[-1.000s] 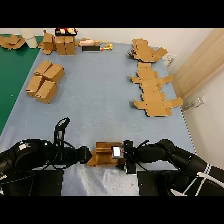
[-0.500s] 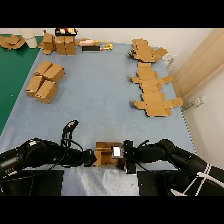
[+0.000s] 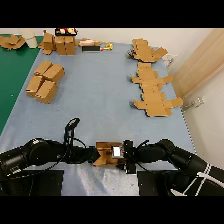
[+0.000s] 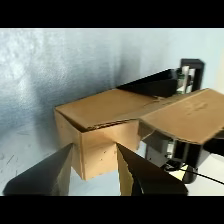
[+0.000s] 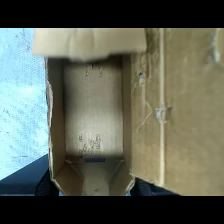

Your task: Fold the box.

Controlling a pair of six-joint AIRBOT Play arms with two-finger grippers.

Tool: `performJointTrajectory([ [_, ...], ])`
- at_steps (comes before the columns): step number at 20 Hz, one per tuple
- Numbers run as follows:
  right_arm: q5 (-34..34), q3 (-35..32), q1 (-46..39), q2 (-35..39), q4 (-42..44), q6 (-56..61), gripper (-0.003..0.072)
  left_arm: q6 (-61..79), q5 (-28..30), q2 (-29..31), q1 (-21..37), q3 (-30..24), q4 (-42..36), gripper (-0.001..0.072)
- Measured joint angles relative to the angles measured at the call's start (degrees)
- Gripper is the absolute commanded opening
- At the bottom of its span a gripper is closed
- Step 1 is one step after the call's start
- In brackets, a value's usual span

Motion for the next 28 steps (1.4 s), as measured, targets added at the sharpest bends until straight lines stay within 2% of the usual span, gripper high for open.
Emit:
performJointTrajectory([
  [12,0.0,0.0,0.0,0.0,0.0,0.0,0.0434,-3.2,-5.0,-7.4,-1.3,6.3,2.2,0.042],
  [19,0.0,0.0,0.0,0.0,0.0,0.0,0.0435,-22.8,-7.7,-12.8,-6.3,12.3,16.5,0.042],
  [24,0.0,0.0,0.0,0.0,0.0,0.0,0.0434,-37.1,-15.0,-16.5,-10.8,18.4,29.6,0.042],
  [28,0.0,0.0,0.0,0.0,0.0,0.0,0.0435,-41.2,-18.2,-19.0,-13.6,21.6,33.9,0.042],
])
